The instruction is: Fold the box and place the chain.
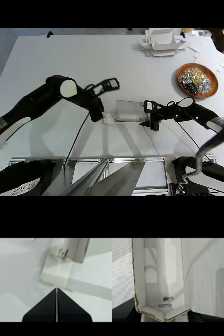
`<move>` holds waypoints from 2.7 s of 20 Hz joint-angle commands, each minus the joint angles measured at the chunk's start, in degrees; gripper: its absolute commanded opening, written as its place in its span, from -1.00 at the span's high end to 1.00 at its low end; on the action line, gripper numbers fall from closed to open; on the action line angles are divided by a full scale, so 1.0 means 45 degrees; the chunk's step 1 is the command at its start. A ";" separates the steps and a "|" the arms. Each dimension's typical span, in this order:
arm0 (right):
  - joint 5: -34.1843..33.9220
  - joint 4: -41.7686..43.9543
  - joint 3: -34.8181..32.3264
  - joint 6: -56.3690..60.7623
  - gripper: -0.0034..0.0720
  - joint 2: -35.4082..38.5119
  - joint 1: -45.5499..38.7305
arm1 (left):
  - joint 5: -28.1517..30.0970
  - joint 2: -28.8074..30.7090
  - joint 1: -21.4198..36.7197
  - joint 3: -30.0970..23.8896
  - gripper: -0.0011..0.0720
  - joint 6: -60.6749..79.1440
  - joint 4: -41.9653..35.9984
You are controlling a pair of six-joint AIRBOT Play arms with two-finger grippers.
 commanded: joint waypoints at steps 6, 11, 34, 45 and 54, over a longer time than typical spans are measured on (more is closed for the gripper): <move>0.0005 0.0010 0.0010 0.0005 -0.10 0.0000 0.0005 | 0.1826 -0.1195 0.2035 -0.2142 0.94 -0.7004 -0.2113; 0.0005 0.0010 0.0010 0.0005 -0.10 0.0000 0.0005 | 0.2589 -0.2540 0.1914 -0.2142 0.95 -0.6989 -0.3696; 0.0010 0.0010 0.0010 0.0005 -0.10 0.0000 0.0005 | 0.2905 -0.1617 0.0476 -0.2016 0.69 -0.5090 -0.5464; 0.0010 0.0010 0.0010 0.0005 -0.10 0.0000 0.0005 | 0.3201 -0.1593 -0.0073 -0.2016 -0.10 -0.5100 -0.5542; 0.0010 0.0010 0.0010 0.0005 -0.10 0.0000 0.0005 | 0.3497 -0.2574 -0.1341 -0.0175 -0.10 -0.9374 -0.2516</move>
